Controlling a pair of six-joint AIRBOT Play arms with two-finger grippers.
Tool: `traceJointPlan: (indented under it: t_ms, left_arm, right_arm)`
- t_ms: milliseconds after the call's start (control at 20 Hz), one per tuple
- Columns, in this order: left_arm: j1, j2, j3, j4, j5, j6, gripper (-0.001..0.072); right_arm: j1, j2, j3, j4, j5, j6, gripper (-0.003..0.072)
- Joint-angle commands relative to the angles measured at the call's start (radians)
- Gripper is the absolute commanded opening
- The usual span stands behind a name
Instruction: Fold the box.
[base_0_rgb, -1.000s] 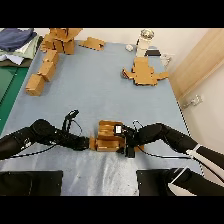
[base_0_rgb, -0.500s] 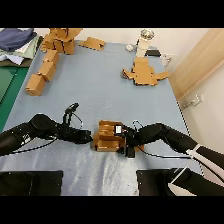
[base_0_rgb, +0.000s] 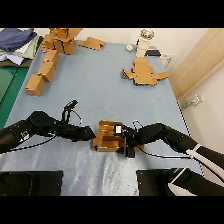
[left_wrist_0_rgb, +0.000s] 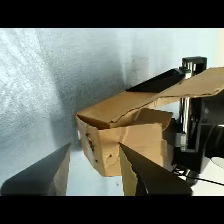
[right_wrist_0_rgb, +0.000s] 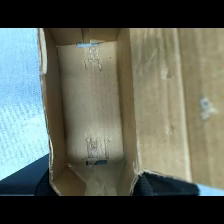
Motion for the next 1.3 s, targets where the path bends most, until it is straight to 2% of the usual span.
traceJointPlan:
  t_ms: [0,350,400,500,700,800,1000,1250]
  left_arm:
    - [0.000,0.000,0.015,-0.001,-0.047,-0.008,0.0483]
    - [0.000,-0.002,0.015,-0.005,-0.048,-0.030,0.0484]
    - [0.000,-0.003,0.016,-0.005,-0.068,-0.030,0.0515]
    - [0.000,-0.002,0.018,-0.004,-0.097,-0.067,0.0534]
    - [-0.046,-0.020,0.050,0.032,-0.068,-0.121,0.0542]
    - [-0.108,-0.066,0.097,0.118,-0.059,-0.186,0.0542]
    - [-0.179,-0.146,0.222,0.428,-0.075,-0.435,0.0542]
    - [-0.267,-0.187,0.289,0.561,-0.097,-0.582,0.0542]
  right_arm:
    - [0.000,0.000,-0.001,0.000,0.000,0.000,0.0497]
    - [0.000,0.000,-0.001,0.000,0.000,0.000,0.0497]
    - [0.000,0.000,-0.001,0.000,0.000,0.000,0.0497]
    - [0.000,0.000,-0.001,0.000,0.000,0.000,0.0497]
    - [0.000,0.000,-0.001,0.000,0.000,0.000,0.0497]
    - [0.000,0.000,-0.001,0.000,0.000,0.000,0.0497]
    - [0.000,0.000,-0.001,0.000,0.000,0.000,0.0497]
    - [0.000,0.000,-0.001,0.000,0.000,0.000,0.0497]
